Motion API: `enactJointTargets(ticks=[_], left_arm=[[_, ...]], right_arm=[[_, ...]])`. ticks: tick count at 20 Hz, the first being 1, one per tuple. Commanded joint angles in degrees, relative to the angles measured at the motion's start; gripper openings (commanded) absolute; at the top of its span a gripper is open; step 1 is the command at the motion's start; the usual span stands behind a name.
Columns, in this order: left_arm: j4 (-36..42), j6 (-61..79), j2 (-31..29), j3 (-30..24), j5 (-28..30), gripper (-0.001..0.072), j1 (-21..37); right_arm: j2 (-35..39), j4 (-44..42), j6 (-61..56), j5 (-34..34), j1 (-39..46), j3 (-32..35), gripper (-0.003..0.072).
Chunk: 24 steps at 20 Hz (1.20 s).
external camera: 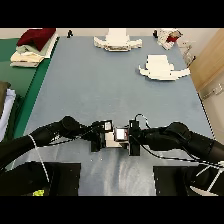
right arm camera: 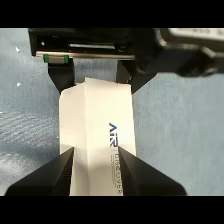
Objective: Fold the box.
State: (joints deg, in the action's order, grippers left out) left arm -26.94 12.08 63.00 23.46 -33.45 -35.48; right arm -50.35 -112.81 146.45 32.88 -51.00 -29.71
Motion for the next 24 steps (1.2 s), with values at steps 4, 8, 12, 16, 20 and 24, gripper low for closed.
enactJointTargets(ticks=[4,8,12,16,20,24], left_arm=[[0.0,0.1,0.0,0.0,-0.1,0.0463,0.0],[0.0,0.1,0.0,0.0,-0.1,0.0463,0.0],[0.0,0.1,0.0,0.0,-0.1,0.0463,0.0],[0.0,0.1,0.0,0.0,-0.1,0.0463,0.0],[0.0,0.1,0.0,0.0,-0.1,0.0463,0.0],[0.0,0.1,0.0,0.0,-0.1,0.0463,0.0]], right_arm=[[1.6,1.7,0.2,-1.6,-1.0,-0.1,0.0409],[2.0,4.7,0.0,-2.5,-0.7,-0.9,0.0409],[2.0,7.5,-0.8,-3.0,-0.7,-2.6,0.0409],[1.0,10.0,-3.9,-3.3,-0.7,-2.6,0.0405],[0.0,8.4,-4.1,-1.9,-0.8,-2.5,0.0273],[-0.8,5.3,-4.1,0.9,-0.8,-2.4,0.0268]])
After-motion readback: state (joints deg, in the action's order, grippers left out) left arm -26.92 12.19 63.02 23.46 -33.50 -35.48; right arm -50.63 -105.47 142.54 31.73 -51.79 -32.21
